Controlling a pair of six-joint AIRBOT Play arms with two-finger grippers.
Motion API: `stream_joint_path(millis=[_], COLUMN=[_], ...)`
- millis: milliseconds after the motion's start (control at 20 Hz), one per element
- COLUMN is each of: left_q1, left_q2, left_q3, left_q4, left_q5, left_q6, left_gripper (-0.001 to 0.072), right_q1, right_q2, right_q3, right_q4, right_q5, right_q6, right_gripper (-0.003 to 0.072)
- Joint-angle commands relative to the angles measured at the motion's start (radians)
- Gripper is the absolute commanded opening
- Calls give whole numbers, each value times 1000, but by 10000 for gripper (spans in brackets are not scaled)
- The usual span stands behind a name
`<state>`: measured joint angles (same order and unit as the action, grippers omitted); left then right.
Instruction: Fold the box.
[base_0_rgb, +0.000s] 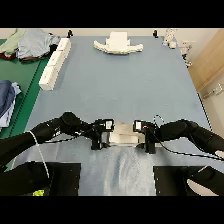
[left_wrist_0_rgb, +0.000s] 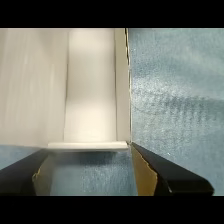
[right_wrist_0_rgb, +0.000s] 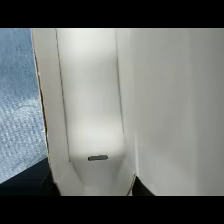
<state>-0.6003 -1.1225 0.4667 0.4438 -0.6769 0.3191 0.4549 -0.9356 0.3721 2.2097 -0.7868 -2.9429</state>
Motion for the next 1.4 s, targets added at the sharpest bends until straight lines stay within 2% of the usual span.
stream_joint_path(millis=[0,300,850,1050,1300,1350], left_q1=[-24,-42,-46,-81,-86,-86], left_q2=[-28,-38,-45,-50,-50,-50], left_q3=[0,0,0,4,5,5], left_q4=[-4,-7,-6,1,1,2], left_q5=[-10,47,51,95,94,94], left_q6=[11,-6,-59,-93,-101,-102], left_gripper=[698,697,697,697,695,615], right_q1=[0,0,0,0,0,0], right_q2=[0,0,0,0,0,0], right_q3=[0,1,1,1,0,1], right_q4=[1,1,1,1,1,1], right_q5=[0,0,0,0,0,0], right_q6=[3,3,3,3,3,3], right_gripper=[462,462,462,462,462,462])
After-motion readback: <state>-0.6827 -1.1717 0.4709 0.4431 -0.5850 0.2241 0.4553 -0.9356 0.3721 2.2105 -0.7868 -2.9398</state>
